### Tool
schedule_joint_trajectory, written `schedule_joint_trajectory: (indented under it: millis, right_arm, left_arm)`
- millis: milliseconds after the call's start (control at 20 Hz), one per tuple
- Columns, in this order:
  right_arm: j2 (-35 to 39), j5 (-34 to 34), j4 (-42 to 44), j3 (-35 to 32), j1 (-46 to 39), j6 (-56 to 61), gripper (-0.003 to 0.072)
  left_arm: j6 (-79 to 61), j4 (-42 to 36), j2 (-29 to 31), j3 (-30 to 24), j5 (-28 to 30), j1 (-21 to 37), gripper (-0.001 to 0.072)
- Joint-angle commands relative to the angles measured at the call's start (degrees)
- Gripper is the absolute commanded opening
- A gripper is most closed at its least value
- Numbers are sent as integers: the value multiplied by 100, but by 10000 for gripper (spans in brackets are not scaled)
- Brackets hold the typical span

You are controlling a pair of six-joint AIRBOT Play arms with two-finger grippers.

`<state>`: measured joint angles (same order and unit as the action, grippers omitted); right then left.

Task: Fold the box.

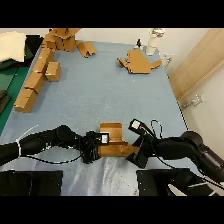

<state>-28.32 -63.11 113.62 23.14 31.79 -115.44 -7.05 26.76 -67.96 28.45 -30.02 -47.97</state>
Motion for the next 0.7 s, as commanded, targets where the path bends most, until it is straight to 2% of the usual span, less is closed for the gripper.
schedule_joint_trajectory:
  millis: [0, 150, 300, 350, 400, 450, 500, 650]
  right_arm:
    - [529, -529, 1099, 103, 0, 1147, 720]
    - [673, -485, 1283, 103, 2, 1867, 720]
    - [671, -466, 1270, 101, 2, 3327, 718]
    - [669, -420, 1263, 101, 2, 3805, 697]
    - [638, -278, 1263, 101, 2, 4142, 538]
    - [570, -55, 1276, 103, 2, 4369, 210]
    - [461, 258, 1300, 105, 2, 4395, 5]
    - [-28, 763, 1335, 170, 0, 4262, 4]
  left_arm:
    - [-2, 0, -2, 7, 2, -4, 460]
    - [-2, -2, -2, 7, 2, -4, 460]
    - [-2, 0, -2, 7, 2, -4, 460]
    - [-2, 0, -2, 7, 2, -4, 460]
    - [-2, 0, -2, 7, 2, -4, 460]
    - [-2, 0, -2, 7, 2, -4, 460]
    - [-2, 0, -2, 7, 2, -4, 460]
    - [-2, 0, -2, 7, 2, -4, 460]
